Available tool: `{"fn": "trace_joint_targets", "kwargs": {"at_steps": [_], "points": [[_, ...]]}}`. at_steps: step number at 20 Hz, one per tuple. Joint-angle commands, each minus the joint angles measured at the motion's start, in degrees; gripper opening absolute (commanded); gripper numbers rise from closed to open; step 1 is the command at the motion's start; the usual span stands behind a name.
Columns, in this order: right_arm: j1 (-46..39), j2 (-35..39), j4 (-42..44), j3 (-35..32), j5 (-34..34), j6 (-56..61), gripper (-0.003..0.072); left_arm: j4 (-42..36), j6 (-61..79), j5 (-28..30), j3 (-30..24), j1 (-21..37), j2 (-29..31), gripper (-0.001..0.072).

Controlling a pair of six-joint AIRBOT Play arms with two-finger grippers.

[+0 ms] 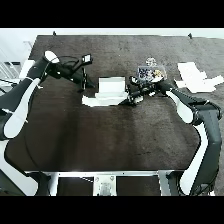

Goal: Fold the box and place the chain.

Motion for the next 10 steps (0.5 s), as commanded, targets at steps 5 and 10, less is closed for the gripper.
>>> {"fn": "trace_joint_targets", "kwargs": {"at_steps": [5,10], "points": [[0.0,0.0,0.0,0.0,0.0,0.0,0.0571,-0.1,8.8,4.8,-9.1,0.0,0.5,0.0712],[0.0,0.0,0.0,0.0,0.0,0.0,0.0571,-0.4,9.3,10.4,-9.5,-3.1,0.3,0.0711]]}}
